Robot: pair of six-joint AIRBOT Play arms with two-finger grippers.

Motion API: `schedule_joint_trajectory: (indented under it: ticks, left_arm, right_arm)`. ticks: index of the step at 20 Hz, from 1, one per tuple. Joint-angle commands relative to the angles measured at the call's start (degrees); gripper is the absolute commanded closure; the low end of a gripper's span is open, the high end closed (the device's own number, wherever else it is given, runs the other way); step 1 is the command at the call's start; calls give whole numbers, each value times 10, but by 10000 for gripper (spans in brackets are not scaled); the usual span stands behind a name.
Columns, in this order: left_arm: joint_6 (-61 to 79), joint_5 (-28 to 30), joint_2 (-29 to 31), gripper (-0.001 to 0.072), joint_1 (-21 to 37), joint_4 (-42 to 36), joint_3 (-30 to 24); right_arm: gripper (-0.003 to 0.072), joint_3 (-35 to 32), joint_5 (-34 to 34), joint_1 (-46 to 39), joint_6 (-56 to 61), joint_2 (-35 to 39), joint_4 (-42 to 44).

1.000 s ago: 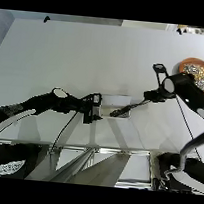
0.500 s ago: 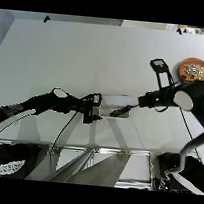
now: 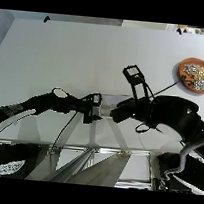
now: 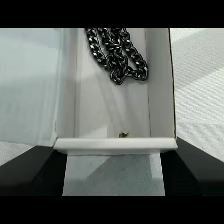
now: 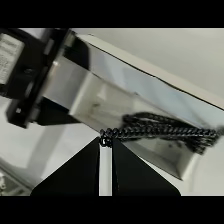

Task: Fold the box and place the chain.

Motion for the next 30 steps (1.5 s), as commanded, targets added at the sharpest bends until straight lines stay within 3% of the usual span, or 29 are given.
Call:
schedule_joint_trajectory:
  ticks: [1,7,17,18,21,25,28,30]
  left_arm:
    - [0,0,0,575,0,0,0]
    - [0,0,0,575,0,0,0]
    - [0,0,0,575,0,0,0]
    - [0,0,0,575,0,0,0]
    - [0,0,0,575,0,0,0]
    - [0,0,0,575,0,0,0]
    - [0,0,0,575,0,0,0]
    - [0,0,0,575,0,0,0]
  right_arm:
    - [667,1,-55,31,36,1,1]
    - [667,1,-57,31,40,-17,2]
    - [665,0,-16,28,57,-129,-52]
    - [632,-1,-15,21,57,-132,-51]
    - [364,0,-7,-11,56,-131,-45]
    - [370,0,44,-44,17,-85,-45]
    - [463,0,97,-94,0,-31,-65]
    - [464,0,141,-147,-30,-17,-65]
